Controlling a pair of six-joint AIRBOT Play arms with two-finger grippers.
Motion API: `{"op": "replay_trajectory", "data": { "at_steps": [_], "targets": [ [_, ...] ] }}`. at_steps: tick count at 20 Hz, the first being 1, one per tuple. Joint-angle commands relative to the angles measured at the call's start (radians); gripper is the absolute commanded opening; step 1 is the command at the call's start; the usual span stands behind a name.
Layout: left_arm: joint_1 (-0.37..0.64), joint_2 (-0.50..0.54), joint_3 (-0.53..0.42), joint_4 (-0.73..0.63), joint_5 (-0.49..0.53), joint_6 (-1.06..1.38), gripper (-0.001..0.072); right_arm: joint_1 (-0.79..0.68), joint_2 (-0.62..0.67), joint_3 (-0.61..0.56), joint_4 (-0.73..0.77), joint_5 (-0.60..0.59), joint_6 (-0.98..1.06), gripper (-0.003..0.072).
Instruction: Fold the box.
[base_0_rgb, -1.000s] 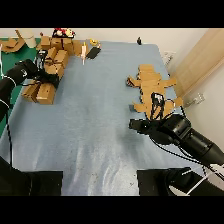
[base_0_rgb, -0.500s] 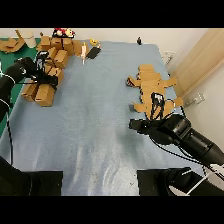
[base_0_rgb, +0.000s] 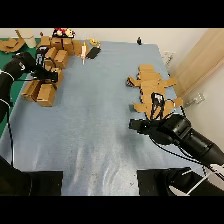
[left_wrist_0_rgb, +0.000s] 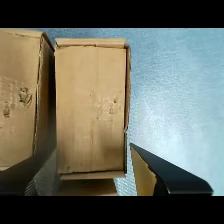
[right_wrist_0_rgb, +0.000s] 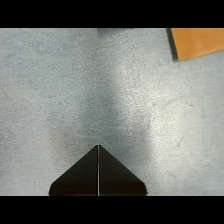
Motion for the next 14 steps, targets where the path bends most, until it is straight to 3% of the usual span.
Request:
{"op": "replay_trajectory", "data": {
  "at_steps": [1, 6, 7, 8, 9, 14],
  "targets": [
    [-0.002, 0.001, 0.081, 0.079, -0.138, -0.002, 0.0706, 0.0, -0.001, 0.001, 0.013, -0.001, -0.005, 0.0008],
    [-0.002, 0.048, 0.201, 0.131, -0.243, -0.013, 0.0705, 0.0, -0.001, 0.001, 0.024, 0.0, -0.02, 0.0008],
    [-0.002, 0.064, 0.203, 0.117, -0.257, -0.043, 0.06, 0.0, -0.001, 0.001, 0.025, 0.0, -0.02, 0.0008],
    [-0.004, 0.078, 0.203, 0.098, -0.286, -0.054, 0.0201, 0.0, -0.001, 0.001, 0.031, 0.0, -0.021, 0.0008],
    [-0.004, 0.088, 0.203, 0.075, -0.314, -0.051, 0.0013, 0.0, -0.001, 0.001, 0.042, 0.003, -0.032, 0.0007],
    [-0.045, 0.101, 0.184, -0.012, -0.536, -0.051, 0.0011, -0.001, -0.002, 0.001, 0.129, 0.024, -0.142, 0.0007]
  ]
}}
